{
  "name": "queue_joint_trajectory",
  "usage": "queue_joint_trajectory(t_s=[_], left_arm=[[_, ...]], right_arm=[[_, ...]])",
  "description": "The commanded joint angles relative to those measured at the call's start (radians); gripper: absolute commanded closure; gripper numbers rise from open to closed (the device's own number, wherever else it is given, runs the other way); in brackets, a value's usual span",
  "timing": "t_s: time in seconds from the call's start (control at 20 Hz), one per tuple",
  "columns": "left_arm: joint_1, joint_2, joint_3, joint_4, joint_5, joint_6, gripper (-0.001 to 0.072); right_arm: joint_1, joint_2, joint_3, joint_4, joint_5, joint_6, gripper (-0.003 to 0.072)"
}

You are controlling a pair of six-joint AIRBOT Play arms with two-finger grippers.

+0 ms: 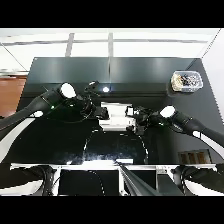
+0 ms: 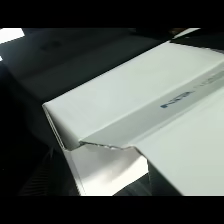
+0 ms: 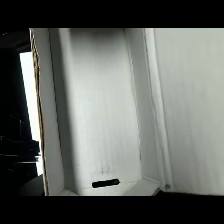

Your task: Fold the box and place the chain.

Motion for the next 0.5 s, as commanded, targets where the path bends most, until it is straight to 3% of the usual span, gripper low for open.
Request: queue_joint_trajectory(t_s=[0.0,0.35,0.45], left_arm=[[-0.035,0.0,0.003,0.074,0.065,-0.084,0.0039],[-0.077,0.0,0.01,0.175,0.093,-0.203,0.0043],[-0.095,0.0,0.023,0.215,0.093,-0.218,0.0155]], right_arm=[[0.0,0.0,0.0,0.0,0.0,0.0,0.0276],[0.0,0.0,0.0,0.0,0.0,0.0,0.0276],[0.0,0.0,0.0,0.0,0.0,0.0,0.0276]])
